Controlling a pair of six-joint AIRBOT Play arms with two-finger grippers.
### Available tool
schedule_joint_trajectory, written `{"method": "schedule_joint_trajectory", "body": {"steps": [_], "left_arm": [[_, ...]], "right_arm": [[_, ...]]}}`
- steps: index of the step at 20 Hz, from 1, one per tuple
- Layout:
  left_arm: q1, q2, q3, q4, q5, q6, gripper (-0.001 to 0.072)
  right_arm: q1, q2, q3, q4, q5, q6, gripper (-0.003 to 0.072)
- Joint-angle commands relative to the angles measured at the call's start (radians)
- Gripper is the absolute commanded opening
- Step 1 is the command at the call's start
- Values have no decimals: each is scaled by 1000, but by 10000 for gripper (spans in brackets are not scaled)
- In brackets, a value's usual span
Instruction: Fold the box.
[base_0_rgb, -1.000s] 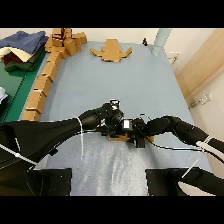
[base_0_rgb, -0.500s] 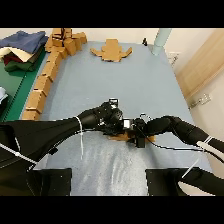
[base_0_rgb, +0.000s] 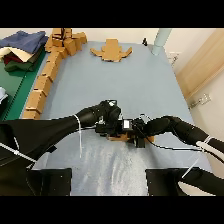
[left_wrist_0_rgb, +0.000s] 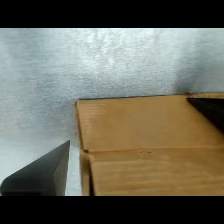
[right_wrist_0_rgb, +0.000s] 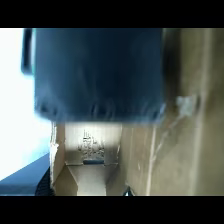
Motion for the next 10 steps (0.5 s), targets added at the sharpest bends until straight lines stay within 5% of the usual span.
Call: {"method": "schedule_joint_trajectory", "body": {"steps": [1, 10], "left_arm": [[58, 11, 10, -116, -68, 63, 448], [256, 11, 107, -373, -163, 233, 448]], "right_arm": [[0, 0, 1, 0, 0, 1, 532], [0, 0, 1, 0, 0, 1, 532]]}}
